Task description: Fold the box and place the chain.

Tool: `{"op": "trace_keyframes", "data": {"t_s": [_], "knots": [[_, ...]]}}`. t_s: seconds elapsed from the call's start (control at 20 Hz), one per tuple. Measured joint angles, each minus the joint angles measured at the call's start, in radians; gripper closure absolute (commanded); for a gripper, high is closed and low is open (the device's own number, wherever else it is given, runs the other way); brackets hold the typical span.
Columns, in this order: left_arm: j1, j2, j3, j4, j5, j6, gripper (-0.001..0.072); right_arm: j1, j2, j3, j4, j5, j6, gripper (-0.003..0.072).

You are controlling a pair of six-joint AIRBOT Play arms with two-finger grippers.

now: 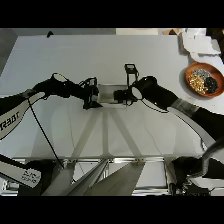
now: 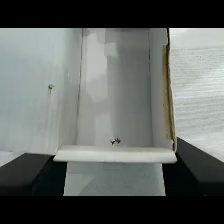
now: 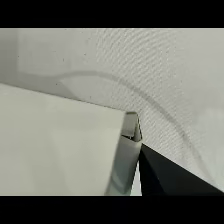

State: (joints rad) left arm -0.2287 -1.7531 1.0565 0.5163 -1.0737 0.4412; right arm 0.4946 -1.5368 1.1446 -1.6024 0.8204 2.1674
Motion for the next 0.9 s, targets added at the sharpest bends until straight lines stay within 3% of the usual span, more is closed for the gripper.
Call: {"op": "trace_keyframes", "data": {"t_s": [0.15, 0.25, 0.75, 0.8, 0.85, 0.9], "knots": [[0.000, 0.000, 0.000, 0.000, 0.000, 0.000, 0.0433, 0.016, -0.047, 0.046, -0.042, 0.059, 0.038, 0.0295], [0.000, 0.000, 0.000, 0.000, 0.000, 0.000, 0.0433, 0.024, -0.074, 0.064, -0.069, 0.083, 0.088, 0.0373], [0.000, 0.000, 0.000, 0.000, 0.000, 0.000, 0.0433, 0.041, -0.135, 0.086, -0.164, 0.139, 0.269, 0.0414], [0.000, 0.000, 0.000, 0.000, 0.000, 0.000, 0.0433, 0.042, -0.136, 0.087, -0.171, 0.140, 0.286, 0.0560], [0.000, 0.000, 0.000, 0.000, 0.000, 0.000, 0.0433, 0.043, -0.137, 0.088, -0.178, 0.140, 0.301, 0.0656], [-0.001, 0.000, 0.000, -0.001, 0.001, 0.000, 0.0433, 0.045, -0.137, 0.089, -0.183, 0.138, 0.314, 0.0676]]}}
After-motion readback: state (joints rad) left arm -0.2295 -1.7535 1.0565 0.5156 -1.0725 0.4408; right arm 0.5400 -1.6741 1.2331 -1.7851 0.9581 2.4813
